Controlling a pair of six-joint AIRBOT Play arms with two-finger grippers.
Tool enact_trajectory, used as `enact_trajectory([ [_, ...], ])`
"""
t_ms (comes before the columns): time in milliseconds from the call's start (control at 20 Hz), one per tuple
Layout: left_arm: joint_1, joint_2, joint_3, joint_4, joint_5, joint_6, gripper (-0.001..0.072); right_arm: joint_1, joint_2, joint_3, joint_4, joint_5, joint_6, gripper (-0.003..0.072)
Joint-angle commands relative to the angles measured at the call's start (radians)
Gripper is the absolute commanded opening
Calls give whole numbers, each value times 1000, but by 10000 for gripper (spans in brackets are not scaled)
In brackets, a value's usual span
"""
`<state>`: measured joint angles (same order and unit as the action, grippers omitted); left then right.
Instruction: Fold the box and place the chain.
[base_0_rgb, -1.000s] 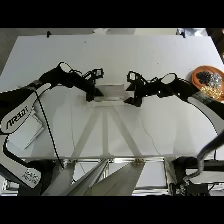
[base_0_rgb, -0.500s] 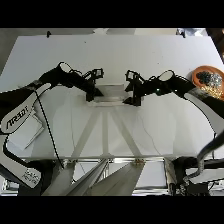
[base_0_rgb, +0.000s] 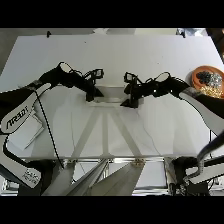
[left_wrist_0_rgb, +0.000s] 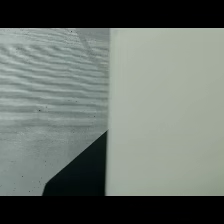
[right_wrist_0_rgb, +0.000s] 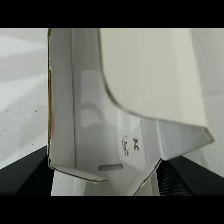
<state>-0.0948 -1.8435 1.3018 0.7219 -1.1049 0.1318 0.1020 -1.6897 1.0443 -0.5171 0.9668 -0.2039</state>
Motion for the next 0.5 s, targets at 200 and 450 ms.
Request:
enact_trajectory([
  [200,0,0,0,0,2,-1,15,5,-40,2,10,8,-11,649],
  [450,0,0,0,0,2,-1,15,5,-54,2,9,5,-6,649],
])
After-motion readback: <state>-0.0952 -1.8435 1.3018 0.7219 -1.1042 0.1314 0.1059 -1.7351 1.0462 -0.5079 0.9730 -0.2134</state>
